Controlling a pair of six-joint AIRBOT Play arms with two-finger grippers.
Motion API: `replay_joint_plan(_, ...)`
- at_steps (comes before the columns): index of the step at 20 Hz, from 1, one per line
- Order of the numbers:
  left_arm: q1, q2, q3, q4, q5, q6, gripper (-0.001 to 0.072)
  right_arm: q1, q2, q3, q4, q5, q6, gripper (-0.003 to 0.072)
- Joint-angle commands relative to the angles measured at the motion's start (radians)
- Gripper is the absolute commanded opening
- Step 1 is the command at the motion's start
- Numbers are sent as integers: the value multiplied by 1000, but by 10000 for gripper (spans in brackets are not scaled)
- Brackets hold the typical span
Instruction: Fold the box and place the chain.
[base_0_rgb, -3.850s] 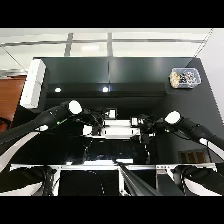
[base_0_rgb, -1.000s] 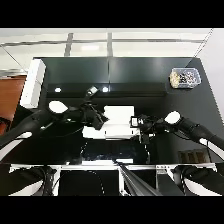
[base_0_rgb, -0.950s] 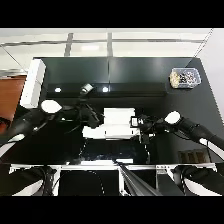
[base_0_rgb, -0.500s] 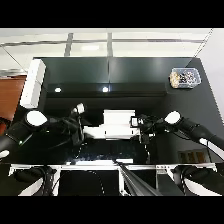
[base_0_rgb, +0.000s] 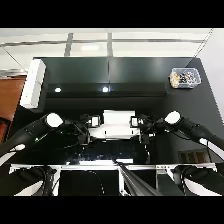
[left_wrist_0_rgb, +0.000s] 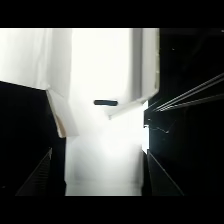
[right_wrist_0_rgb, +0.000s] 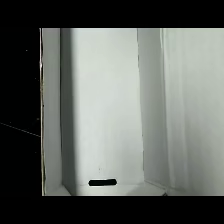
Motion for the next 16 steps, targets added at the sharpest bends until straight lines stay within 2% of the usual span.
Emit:
replay_joint_plan(1, -6, -27, 30, -65, 21, 19, 691, 0, -1, 0, 0, 0, 0, 199)
replay_joint_plan(3, -6, -27, 32, -137, -20, 19, 662, 0, -1, 0, 0, 0, 0, 199)
replay_joint_plan(4, -7, -27, 32, -140, -58, 19, 565, 0, -1, 0, 0, 1, 0, 199)
replay_joint_plan(5, -6, -27, 31, -128, -87, 19, 521, 0, -1, 0, 0, 0, 0, 199)
replay_joint_plan(8, -6, -27, 31, -96, -81, 19, 517, 0, -1, 0, 0, 0, 0, 199)
replay_joint_plan(9, -6, -27, 32, -96, -73, 19, 482, 0, 0, 0, 0, 0, 0, 199)
replay_joint_plan(10, -7, -27, 32, -104, -68, 19, 478, 0, -1, 0, 0, 1, 0, 199)
replay_joint_plan(12, -6, -27, 31, -112, -67, 19, 234, 0, -1, 0, 0, 0, 0, 199)
replay_joint_plan(16, -9, -36, 32, -194, -71, 19, 223, 0, -1, 0, 0, 1, 0, 199)
